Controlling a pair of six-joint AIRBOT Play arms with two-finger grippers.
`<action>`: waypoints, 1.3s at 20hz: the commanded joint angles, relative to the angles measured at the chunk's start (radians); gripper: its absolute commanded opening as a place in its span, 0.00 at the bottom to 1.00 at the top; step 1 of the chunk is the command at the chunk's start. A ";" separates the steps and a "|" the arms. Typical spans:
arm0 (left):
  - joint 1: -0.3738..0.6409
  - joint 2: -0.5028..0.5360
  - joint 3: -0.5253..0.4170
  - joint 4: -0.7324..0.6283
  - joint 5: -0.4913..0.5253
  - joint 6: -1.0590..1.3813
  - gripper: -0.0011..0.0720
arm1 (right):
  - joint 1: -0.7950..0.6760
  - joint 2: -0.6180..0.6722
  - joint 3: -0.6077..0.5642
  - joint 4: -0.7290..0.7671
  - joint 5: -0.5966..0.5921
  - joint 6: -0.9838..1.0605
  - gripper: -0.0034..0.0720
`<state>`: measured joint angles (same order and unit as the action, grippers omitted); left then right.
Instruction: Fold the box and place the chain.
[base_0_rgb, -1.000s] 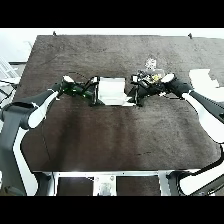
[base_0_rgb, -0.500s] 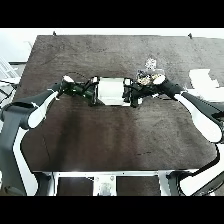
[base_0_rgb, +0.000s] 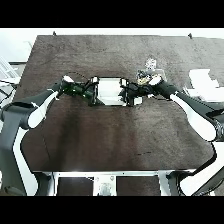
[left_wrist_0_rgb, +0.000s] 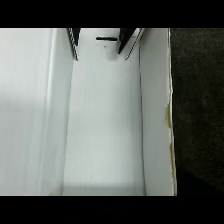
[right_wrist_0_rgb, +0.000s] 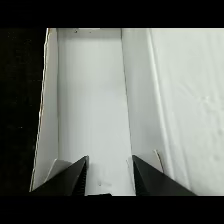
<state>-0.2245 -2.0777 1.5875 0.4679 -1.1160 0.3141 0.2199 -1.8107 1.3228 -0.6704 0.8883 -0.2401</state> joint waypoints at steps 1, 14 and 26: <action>0.000 0.000 0.000 0.000 -0.002 0.000 0.48 | 0.002 -0.013 0.003 0.008 -0.006 -0.032 0.81; 0.000 0.000 0.000 0.000 0.000 0.000 0.48 | -0.045 0.019 0.003 -0.183 0.040 0.140 0.10; 0.000 0.000 0.000 -0.001 -0.001 0.000 0.48 | -0.289 0.251 0.002 -0.183 0.113 0.816 0.06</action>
<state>-0.2249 -2.0781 1.5875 0.4667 -1.1172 0.3134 0.0048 -1.5867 1.3243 -0.8524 0.9627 0.3611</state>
